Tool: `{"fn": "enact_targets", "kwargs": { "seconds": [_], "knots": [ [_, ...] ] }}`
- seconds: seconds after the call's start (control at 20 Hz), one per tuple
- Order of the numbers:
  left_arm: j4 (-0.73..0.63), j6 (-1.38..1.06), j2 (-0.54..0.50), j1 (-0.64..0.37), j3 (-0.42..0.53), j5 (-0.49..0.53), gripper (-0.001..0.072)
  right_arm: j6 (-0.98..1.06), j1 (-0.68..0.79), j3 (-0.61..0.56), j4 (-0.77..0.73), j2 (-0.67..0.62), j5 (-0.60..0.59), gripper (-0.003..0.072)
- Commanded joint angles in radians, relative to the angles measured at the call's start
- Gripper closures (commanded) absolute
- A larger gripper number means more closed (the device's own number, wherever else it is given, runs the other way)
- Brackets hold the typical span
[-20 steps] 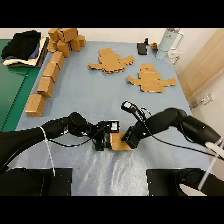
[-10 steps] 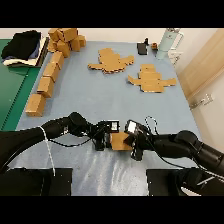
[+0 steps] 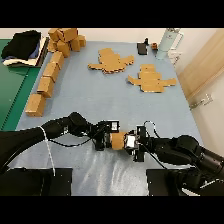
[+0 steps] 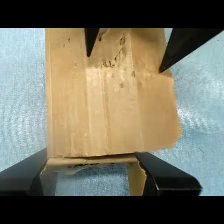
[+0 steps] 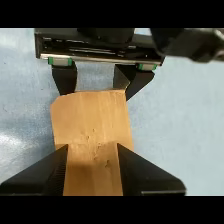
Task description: Fold the box.
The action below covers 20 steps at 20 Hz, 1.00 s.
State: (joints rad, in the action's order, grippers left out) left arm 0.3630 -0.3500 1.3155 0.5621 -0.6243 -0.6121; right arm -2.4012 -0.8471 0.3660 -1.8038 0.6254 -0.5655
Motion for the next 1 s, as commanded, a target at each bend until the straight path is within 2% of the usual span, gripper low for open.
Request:
{"fn": "enact_targets", "kwargs": {
  "seconds": [0.0,0.1,0.3,0.35,0.65,0.7,0.9,0.95],
  "knots": [
    [0.000,0.000,0.000,-0.001,-0.001,0.000,0.0460,-0.063,-0.003,-0.002,0.035,-0.001,0.018,0.0197],
    [0.000,0.000,0.000,-0.001,-0.001,0.000,0.0460,-0.098,-0.003,-0.002,0.034,-0.001,0.014,0.0196],
    [0.000,0.000,0.000,-0.001,-0.001,0.000,0.0460,-0.207,-0.003,-0.002,-0.061,0.036,0.009,0.0191],
    [0.000,0.000,0.000,-0.001,-0.001,0.000,0.0460,-0.211,-0.003,-0.002,-0.063,0.058,0.013,0.0136],
    [0.000,0.000,0.000,-0.001,-0.001,0.000,0.0460,-0.211,-0.003,-0.002,0.009,0.128,0.101,0.0141],
    [0.000,0.000,0.000,-0.001,-0.001,0.000,0.0460,-0.211,-0.003,-0.002,0.023,0.127,0.112,0.0186],
    [0.000,0.000,0.000,-0.001,-0.001,0.000,0.0460,-0.211,-0.003,-0.001,0.028,0.127,0.116,0.0194],
    [0.000,0.000,0.000,-0.001,-0.001,0.000,0.0460,-0.211,-0.003,-0.001,0.028,0.127,0.116,0.0252]
  ]
}}
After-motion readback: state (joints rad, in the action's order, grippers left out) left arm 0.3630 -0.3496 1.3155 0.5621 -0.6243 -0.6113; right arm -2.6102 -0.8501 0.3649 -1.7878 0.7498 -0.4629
